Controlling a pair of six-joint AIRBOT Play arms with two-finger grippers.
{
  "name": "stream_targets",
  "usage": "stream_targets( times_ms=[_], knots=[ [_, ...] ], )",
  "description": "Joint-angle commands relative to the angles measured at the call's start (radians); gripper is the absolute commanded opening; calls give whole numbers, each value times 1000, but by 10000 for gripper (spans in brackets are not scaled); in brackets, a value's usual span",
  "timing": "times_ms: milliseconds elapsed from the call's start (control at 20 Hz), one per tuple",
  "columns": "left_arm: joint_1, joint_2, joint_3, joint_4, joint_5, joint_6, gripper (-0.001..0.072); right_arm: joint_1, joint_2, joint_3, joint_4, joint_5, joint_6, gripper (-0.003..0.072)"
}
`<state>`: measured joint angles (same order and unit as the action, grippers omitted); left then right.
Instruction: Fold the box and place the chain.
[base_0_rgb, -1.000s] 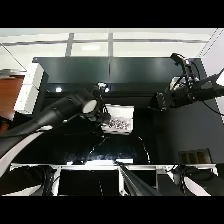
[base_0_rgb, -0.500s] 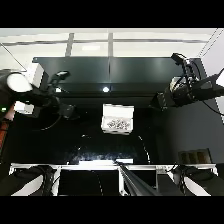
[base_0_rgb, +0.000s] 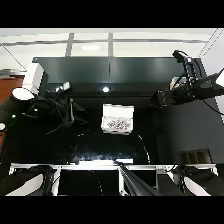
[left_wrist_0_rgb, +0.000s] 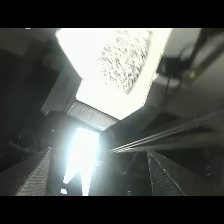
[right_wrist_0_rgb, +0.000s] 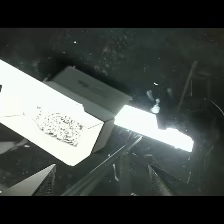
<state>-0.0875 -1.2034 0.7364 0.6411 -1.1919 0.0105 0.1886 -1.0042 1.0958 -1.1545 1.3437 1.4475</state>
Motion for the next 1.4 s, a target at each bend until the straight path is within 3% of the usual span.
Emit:
stream_targets(
  times_ms=[0, 250, 600, 950, 1350],
  knots=[
    [-39, -98, -4, -24, -9, 225, 705, 0, 1, 0, -5, -6, 12, 691],
    [-115, -159, -4, -22, 21, 324, 705, 0, 0, 0, -10, -29, 16, 691],
    [-183, -200, 5, -26, 115, 280, 705, 0, 0, 0, -10, -44, 30, 691],
    [-194, -280, 119, 44, 106, 201, 704, 0, 0, 0, -9, -42, 38, 691],
    [-211, -290, 127, 3, 92, 203, 703, 0, 0, 0, -10, -47, 37, 691]
  ],
)
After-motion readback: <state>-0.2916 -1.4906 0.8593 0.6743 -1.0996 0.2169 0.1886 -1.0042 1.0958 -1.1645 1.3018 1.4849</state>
